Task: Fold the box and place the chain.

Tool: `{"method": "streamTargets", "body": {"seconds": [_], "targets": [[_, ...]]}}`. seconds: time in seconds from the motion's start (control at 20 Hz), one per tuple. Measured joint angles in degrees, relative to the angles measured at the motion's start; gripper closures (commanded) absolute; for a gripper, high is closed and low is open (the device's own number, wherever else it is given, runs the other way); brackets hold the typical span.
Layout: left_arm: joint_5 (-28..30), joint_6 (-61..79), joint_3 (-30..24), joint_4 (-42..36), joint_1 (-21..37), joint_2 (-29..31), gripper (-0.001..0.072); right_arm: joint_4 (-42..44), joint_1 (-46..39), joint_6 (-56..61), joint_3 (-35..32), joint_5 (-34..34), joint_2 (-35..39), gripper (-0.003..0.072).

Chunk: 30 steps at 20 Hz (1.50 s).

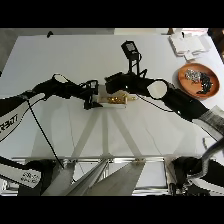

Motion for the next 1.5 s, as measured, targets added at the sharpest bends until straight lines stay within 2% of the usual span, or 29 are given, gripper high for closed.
{"method": "streamTargets", "body": {"seconds": [0.1, 0.5, 0.65, 0.9, 1.0, 1.15, 1.35, 1.5], "targets": [[0.0, 0.0, 0.0, 0.0, 0.0, 0.0, 0.0374, -1.9, 0.2, -0.4, 0.1, 0.6, -0.4, 0.0476], [0.0, 0.0, 0.0, 0.0, 0.0, 0.0, 0.0374, -7.6, -1.9, -0.9, 0.1, 5.2, 2.1, 0.0460], [0.0, 0.0, 0.0, 0.0, 0.0, 0.0, 0.0374, -12.7, -6.8, -2.0, 0.1, 11.8, 5.6, 0.0453], [0.0, 0.0, 0.0, 0.0, 0.0, 0.0, 0.0374, -17.3, -18.7, -12.9, 0.1, 30.0, 6.3, 0.0268], [0.0, 0.0, 0.0, 0.0, 0.0, 0.0, 0.0374, -17.8, -22.2, -20.2, 0.1, 34.8, 4.3, 0.0269], [0.0, 0.0, 0.0, 0.0, 0.0, 0.0, 0.0374, -17.2, -25.0, -32.4, 0.1, 38.4, -0.3, 0.0270], [0.0, 0.0, 0.0, 0.0, 0.0, 0.0, 0.0374, -13.3, -25.9, -46.6, 0.1, 39.3, -6.6, 0.0277], [0.0, 0.0, 0.0, 0.0, 0.0, 0.0, 0.0374, -11.3, -25.5, -52.1, 0.2, 37.1, -10.4, 0.0277]]}}
